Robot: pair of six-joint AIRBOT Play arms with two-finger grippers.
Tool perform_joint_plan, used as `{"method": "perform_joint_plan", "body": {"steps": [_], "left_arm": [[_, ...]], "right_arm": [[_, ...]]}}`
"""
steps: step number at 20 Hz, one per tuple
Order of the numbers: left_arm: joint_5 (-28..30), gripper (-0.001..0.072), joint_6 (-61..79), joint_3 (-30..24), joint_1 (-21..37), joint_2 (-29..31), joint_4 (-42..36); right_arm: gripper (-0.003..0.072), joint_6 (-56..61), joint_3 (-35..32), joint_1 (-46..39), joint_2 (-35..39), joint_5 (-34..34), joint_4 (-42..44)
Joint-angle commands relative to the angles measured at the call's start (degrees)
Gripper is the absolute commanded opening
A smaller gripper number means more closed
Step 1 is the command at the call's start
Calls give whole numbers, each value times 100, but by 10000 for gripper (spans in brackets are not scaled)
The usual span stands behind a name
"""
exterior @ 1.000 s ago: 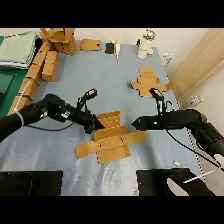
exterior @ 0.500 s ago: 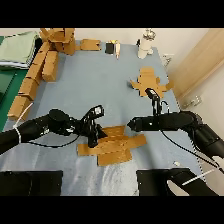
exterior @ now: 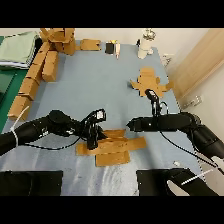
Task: Fold the box.
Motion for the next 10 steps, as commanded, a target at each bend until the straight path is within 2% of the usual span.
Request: {"method": "perform_joint_plan", "body": {"steps": [1, 10], "left_arm": [[-83, 13, -125, 17, -4, 142, 92], [-70, 13, -105, 17, -4, 103, 87]], "right_arm": [[4, 4, -4, 0, -4, 33, -4], [4, 4, -4, 0, -4, 116, -2]]}}
